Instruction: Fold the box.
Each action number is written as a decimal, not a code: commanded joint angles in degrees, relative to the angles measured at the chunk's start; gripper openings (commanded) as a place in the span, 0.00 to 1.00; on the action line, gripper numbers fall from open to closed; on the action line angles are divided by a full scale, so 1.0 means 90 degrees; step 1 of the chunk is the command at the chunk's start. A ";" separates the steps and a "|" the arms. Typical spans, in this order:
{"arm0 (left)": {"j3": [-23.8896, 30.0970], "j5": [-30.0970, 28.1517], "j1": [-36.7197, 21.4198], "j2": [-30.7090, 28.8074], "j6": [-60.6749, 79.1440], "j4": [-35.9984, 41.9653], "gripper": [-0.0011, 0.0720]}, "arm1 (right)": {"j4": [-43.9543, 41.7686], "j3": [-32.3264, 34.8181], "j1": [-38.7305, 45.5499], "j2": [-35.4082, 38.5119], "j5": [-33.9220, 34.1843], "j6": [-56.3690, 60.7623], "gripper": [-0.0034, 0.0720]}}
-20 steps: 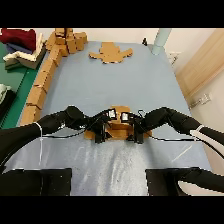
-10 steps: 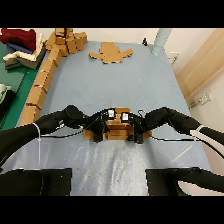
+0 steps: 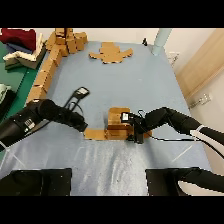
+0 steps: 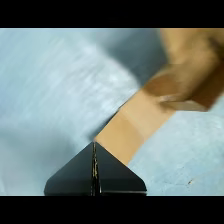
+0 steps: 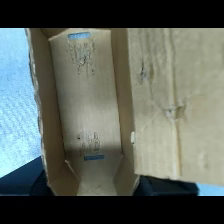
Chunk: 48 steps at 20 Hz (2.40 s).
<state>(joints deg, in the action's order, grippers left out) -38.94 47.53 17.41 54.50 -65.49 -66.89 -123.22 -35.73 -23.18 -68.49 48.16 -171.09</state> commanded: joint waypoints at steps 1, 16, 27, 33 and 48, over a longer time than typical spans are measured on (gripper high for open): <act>0.0262 0.0721 -0.0607 -0.0032 -0.2545 -0.0522 0.03 | -0.0002 -0.0005 -0.0002 -0.0002 0.0000 0.0000 0.83; 0.0522 -0.0845 0.0896 0.1234 -0.1802 0.2477 0.03 | 0.0000 -0.0005 -0.0002 -0.0002 0.0002 0.0000 0.83; 0.0017 -0.0707 0.0908 0.1088 -0.1843 0.2652 0.08 | -0.0002 -0.0002 -0.0002 -0.0002 0.0007 0.0000 0.83; 0.0007 -0.0731 0.0899 0.1146 -0.1868 0.2946 0.53 | 0.0000 -0.0002 -0.0002 -0.0002 0.0010 0.0000 0.83; -0.0002 -0.0894 0.0923 0.1287 -0.1282 0.3830 0.77 | 0.0000 -0.0002 -0.0002 -0.0002 0.0010 0.0000 0.83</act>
<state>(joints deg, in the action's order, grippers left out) -38.92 40.80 25.67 65.98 -77.54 -32.80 -123.20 -35.73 -23.18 -68.49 48.27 -171.11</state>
